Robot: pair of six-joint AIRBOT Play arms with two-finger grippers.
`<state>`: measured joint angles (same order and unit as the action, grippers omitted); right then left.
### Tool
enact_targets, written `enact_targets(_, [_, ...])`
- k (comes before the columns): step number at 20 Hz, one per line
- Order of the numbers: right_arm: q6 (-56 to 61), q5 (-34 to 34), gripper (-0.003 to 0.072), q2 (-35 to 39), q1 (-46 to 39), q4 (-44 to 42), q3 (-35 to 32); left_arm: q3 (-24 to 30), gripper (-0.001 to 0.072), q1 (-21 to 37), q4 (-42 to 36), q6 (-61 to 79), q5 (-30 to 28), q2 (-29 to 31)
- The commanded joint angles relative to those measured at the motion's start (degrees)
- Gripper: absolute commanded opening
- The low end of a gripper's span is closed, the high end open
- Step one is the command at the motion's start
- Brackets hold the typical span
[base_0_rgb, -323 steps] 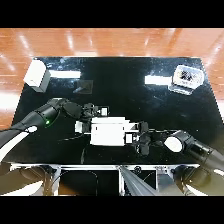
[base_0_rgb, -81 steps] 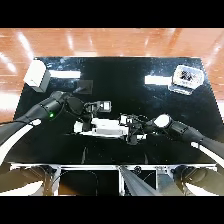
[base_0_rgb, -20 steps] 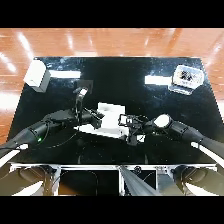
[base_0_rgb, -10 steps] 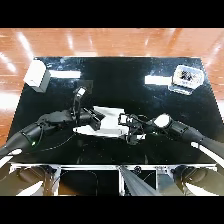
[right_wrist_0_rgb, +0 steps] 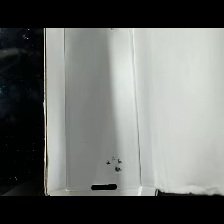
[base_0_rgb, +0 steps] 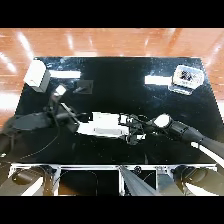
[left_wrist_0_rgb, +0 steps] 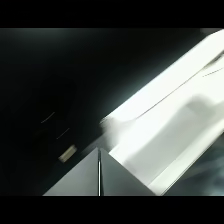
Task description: Fold the box and place the chain.
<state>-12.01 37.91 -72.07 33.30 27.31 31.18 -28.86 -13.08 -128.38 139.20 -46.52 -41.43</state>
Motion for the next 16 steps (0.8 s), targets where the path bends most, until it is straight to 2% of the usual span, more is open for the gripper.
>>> enact_targets(1, [0.0, 0.0, 0.0622, 0.0, 0.0, 0.0, 0.0, 0.0, 0.0021, 13.9, 8.4, 2.5, -14.2, 4.3])
enact_targets(2, [0.0, 0.0, 0.0623, 0.0, 0.0, 0.0, 0.0, 0.0, 0.0021, 16.2, 7.1, 8.8, -20.3, 3.8])
enact_targets(3, [0.0, 0.0, 0.0623, 0.0, 0.0, 0.1, 0.0, 0.0, 0.0021, 16.5, 6.7, 12.3, -23.7, 3.3])
enact_targets(4, [0.0, 0.0, 0.0623, 0.0, 0.0, 0.3, 0.0, 0.2, 0.0022, 15.7, 5.6, 13.3, -23.4, 2.6])
enact_targets(5, [0.0, 0.0, 0.0623, 0.0, 0.0, 0.2, 0.0, 0.6, 0.0131, 14.4, 4.4, 16.3, -22.2, 1.6])
enact_targets(6, [0.0, 0.0, 0.0623, 0.0, 0.0, 0.2, 0.0, 0.9, 0.0508, 12.3, 4.6, 19.4, -20.5, 0.2])
enact_targets(7, [0.0, 0.0, 0.0623, 0.0, 0.0, 0.2, 0.0, 1.1, 0.0638, 9.7, 4.8, 20.9, -17.6, -1.5])
enact_targets(12, [0.0, 0.0, 0.0623, 0.0, 0.0, 0.2, 0.0, 1.2, 0.0632, -3.7, 5.1, 30.0, -11.7, -10.9])
enact_targets(16, [0.0, 0.0, 0.0623, 0.0, 0.0, 0.3, 0.0, 1.1, 0.0618, -3.5, 5.0, 30.1, -6.9, -12.9])
